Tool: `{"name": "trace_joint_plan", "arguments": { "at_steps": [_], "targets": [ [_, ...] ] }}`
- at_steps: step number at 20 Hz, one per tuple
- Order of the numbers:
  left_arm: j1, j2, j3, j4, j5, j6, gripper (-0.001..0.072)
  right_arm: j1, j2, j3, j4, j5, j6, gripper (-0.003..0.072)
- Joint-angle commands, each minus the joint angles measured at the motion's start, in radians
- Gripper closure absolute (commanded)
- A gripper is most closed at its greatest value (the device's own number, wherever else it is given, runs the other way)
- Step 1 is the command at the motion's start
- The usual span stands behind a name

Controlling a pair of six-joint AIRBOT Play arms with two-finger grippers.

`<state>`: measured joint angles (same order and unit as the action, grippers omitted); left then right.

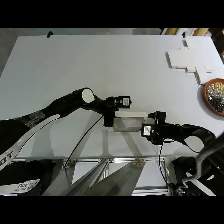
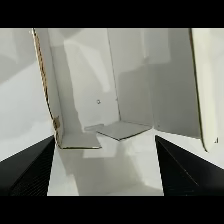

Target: Fold the box and place the chain.

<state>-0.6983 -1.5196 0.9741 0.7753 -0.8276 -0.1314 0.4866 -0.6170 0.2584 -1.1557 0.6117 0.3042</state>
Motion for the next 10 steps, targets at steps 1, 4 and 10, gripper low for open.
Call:
{"name": "trace_joint_plan", "arguments": {
  "at_steps": [1, 4, 10],
  "targets": [
    [-0.001, 0.000, 0.000, 0.000, 0.000, 0.000, 0.0701, -0.066, -0.024, 0.017, 0.104, 0.016, -0.082, -0.0002],
    [-0.001, 0.000, 0.000, 0.000, 0.000, 0.000, 0.0701, -0.104, -0.058, 0.039, 0.117, 0.014, -0.116, -0.0001],
    [-0.001, 0.000, 0.000, 0.000, 0.001, 0.000, 0.0701, -0.122, -0.161, 0.053, 0.202, 0.029, -0.200, -0.0001]
  ]
}}
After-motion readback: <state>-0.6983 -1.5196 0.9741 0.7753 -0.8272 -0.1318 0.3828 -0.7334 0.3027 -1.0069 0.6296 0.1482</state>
